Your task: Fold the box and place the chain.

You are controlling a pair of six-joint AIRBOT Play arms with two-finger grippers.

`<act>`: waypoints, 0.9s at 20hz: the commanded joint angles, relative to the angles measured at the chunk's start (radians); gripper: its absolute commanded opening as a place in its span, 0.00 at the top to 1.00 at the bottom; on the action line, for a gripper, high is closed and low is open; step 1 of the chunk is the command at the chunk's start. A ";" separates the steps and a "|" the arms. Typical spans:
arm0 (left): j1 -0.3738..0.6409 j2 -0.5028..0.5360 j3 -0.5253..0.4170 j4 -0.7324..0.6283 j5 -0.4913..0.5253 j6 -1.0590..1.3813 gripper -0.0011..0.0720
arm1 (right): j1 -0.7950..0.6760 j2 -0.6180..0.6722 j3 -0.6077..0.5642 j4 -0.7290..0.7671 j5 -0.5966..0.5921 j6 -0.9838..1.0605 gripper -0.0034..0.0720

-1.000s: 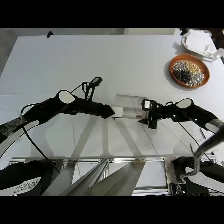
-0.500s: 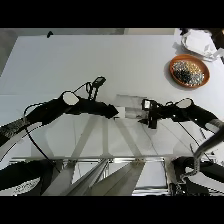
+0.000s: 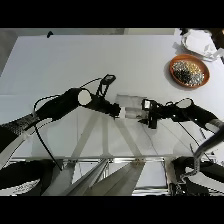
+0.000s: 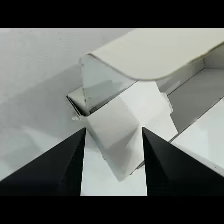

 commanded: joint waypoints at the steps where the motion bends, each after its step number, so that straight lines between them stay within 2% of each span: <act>1: -0.043 -0.032 0.070 0.146 -0.045 -0.144 0.44 | 0.000 0.001 0.001 0.000 0.000 0.000 0.59; 7: -0.067 -0.142 0.210 0.296 -0.221 -0.362 0.44 | 0.000 0.001 0.001 0.000 0.000 0.000 0.59; 13: -0.082 -0.169 0.218 0.300 -0.210 -0.512 0.47 | 0.000 0.001 0.001 0.000 0.000 0.000 0.59; 15: -0.089 -0.211 0.258 0.299 -0.235 -0.531 0.52 | 0.000 0.001 0.001 0.000 0.000 0.000 0.59; 18: -0.096 -0.277 0.351 0.296 -0.308 -0.572 0.52 | 0.000 0.001 0.001 0.000 0.000 0.000 0.59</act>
